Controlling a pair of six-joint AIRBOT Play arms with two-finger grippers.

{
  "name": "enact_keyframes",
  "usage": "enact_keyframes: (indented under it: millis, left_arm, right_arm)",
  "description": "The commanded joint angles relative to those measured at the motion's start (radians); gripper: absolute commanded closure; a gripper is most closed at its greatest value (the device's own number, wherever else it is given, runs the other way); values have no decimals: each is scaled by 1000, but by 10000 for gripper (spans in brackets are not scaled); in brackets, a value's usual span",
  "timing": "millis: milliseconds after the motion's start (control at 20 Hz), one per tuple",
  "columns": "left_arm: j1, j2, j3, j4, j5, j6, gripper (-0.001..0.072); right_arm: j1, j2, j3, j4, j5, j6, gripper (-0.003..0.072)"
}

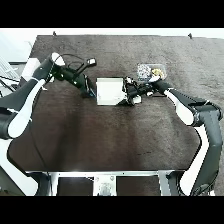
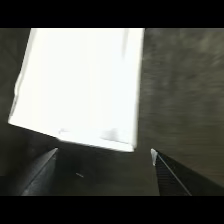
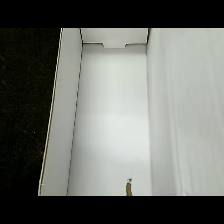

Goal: Fold the box and place the chain.

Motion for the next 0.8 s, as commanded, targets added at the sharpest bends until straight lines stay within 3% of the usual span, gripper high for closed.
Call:
enact_keyframes:
  millis: [0, 200, 550, 750]
  left_arm:
    - [32, 0, -152, -184, 151, 328, -2]
    - [64, -7, -223, -309, 173, 476, -4]
    - [80, -14, -223, -298, 199, 534, -11]
    - [80, -21, -223, -298, 164, 557, -11]
  right_arm:
    - [0, 1, 0, 0, 1, 0, 116]
    - [1, 1, 0, 0, 1, 0, 115]
    - [1, 1, 0, 0, 1, 0, 115]
    - [1, 1, 0, 0, 1, 0, 115]
